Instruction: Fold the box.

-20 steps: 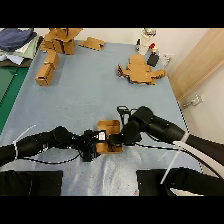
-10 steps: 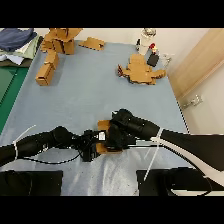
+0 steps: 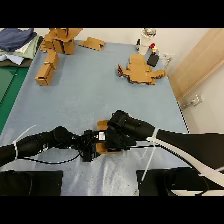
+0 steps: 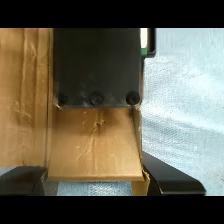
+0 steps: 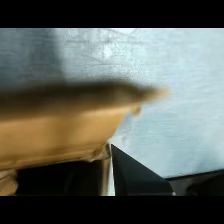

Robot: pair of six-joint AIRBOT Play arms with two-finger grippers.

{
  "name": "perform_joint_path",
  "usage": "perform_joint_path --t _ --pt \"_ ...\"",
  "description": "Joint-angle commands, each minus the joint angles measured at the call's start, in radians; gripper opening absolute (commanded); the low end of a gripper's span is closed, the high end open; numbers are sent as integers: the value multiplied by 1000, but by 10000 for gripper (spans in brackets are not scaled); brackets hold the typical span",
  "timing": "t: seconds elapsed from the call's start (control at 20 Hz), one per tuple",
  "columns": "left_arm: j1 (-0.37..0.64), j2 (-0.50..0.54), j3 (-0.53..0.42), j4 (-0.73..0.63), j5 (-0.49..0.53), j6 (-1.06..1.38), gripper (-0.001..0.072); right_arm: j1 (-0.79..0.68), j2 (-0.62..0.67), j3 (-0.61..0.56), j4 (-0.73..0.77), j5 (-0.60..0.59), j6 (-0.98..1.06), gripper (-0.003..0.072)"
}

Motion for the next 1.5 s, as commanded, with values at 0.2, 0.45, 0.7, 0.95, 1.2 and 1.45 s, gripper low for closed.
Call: perform_joint_path --t 0.2,0.45,0.7,0.95,1.2,1.45 --pt "0 0 0 0 0 2 526 3 105 10 4 -37 5 319" --pt "0 0 0 0 0 1 526 -6 230 11 -14 -50 55 319" --pt "0 0 0 0 0 1 526 -73 338 11 -27 -55 51 233" --pt "0 0 0 0 0 1 526 -411 333 -15 3 -17 -231 2" --pt "0 0 0 0 0 1 527 -753 47 -33 679 268 -957 1" --pt "0 0 0 0 0 1 526 -727 -162 -10 1218 104 -1624 0"
